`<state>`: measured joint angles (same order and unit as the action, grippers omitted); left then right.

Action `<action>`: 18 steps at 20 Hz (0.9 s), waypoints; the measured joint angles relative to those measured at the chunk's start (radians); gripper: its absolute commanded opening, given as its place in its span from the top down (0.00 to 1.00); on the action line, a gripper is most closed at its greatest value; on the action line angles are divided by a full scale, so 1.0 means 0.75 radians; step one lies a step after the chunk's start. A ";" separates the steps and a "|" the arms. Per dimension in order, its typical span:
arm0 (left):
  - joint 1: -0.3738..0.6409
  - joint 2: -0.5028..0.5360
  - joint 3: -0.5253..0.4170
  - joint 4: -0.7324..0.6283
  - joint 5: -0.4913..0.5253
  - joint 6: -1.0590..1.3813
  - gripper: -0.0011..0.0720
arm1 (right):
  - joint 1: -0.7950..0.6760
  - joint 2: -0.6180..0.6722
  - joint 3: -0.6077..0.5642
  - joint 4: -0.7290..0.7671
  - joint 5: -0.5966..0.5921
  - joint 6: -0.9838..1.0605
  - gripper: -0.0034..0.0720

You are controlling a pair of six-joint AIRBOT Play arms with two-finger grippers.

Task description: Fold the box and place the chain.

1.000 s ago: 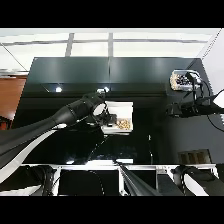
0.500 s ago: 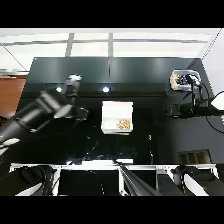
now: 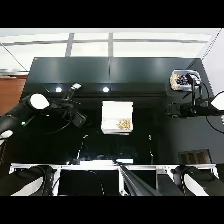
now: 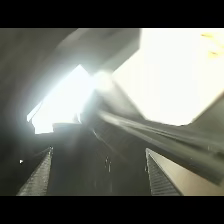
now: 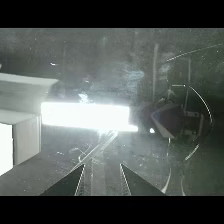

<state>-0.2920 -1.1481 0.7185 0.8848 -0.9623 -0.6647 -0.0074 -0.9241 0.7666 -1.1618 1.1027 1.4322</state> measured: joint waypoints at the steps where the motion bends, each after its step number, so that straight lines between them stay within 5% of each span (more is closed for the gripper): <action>1: -0.015 -0.028 -0.005 -0.052 0.015 0.218 0.01 | 0.000 0.000 -0.002 0.000 0.000 0.000 0.60; 7: -0.083 -0.175 -0.008 -0.217 0.076 0.935 0.01 | 0.005 0.000 -0.044 0.038 -0.012 0.002 0.60; 18: -0.112 -0.315 -0.008 -0.362 0.075 1.182 0.01 | 0.011 0.000 -0.068 0.056 -0.042 0.006 0.60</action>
<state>-0.3763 -1.3842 0.7124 0.6136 -0.9058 0.2214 0.0010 -0.9241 0.7155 -1.1194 1.0714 1.4368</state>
